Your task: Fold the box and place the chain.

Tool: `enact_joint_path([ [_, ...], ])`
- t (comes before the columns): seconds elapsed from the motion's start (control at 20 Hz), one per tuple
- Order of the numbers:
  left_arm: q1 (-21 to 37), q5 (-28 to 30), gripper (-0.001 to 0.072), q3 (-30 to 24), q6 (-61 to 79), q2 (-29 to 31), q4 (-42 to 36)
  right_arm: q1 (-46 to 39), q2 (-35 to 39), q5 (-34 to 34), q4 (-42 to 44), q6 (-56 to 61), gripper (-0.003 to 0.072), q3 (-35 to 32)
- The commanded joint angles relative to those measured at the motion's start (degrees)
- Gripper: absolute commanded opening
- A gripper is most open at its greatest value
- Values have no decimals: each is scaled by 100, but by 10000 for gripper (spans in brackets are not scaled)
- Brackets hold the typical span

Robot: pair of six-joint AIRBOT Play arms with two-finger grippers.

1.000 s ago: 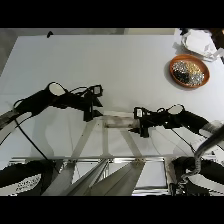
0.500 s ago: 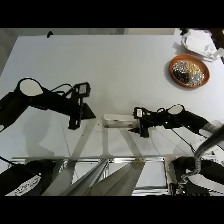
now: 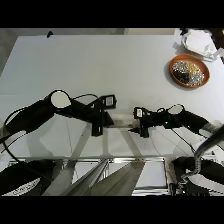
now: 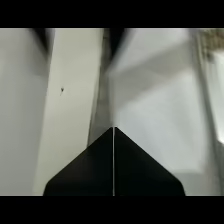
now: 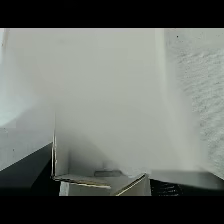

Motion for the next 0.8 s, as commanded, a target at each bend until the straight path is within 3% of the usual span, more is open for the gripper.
enact_joint_path([
  [0.0, 0, 2271, 7, -2, -463, -415, -708, -2, 2, 2, 2, 2, 337, -2],
  [0.1, 7, 2553, 7, -2, -461, -715, -907, -2, 2, 2, 0, 2, 337, -2],
  [0.35, 7, 2426, 4, -2, -828, -1344, -935, -2, 2, 4, 2, 2, 337, -2],
  [0.75, 7, 1915, 4, 0, -828, -1305, -935, -2, 2, 2, 2, 2, 337, -2],
])
